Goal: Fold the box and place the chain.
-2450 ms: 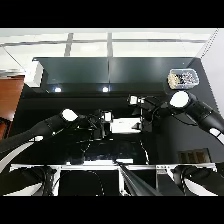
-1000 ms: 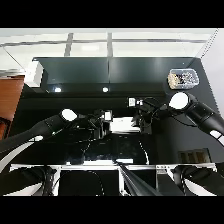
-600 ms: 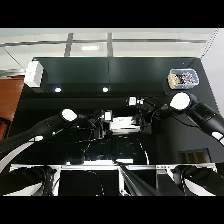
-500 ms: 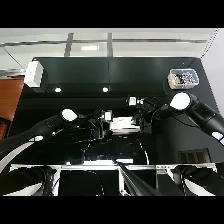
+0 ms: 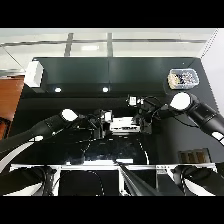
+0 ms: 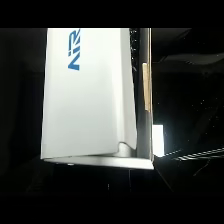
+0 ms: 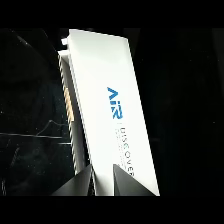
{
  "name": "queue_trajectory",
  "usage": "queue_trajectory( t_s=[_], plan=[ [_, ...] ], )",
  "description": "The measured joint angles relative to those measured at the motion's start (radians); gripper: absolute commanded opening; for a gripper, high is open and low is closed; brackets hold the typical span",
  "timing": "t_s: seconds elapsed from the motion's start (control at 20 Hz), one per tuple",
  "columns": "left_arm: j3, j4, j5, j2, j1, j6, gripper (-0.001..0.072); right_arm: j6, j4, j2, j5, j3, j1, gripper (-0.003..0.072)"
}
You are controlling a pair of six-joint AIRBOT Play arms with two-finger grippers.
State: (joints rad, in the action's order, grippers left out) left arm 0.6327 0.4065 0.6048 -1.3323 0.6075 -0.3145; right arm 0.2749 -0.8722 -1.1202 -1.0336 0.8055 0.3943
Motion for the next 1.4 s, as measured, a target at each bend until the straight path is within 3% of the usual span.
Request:
queue_trajectory(
  t_s=[1.0,1.1,1.4],
  plan=[
    [0.0,0.0,0.0,0.0,0.0,0.001,0.0329,0.002,0.001,-0.001,-0.016,-0.02,0.0,0.0129],
    [0.0,0.0,0.0,0.0,0.0,0.0,0.0329,0.003,0.001,-0.001,-0.016,-0.02,0.0,0.0208],
    [0.0,0.0,0.0,0.0,0.0,0.0,0.0329,0.003,-0.001,-0.002,-0.019,-0.022,0.0,0.0209]
  ],
)
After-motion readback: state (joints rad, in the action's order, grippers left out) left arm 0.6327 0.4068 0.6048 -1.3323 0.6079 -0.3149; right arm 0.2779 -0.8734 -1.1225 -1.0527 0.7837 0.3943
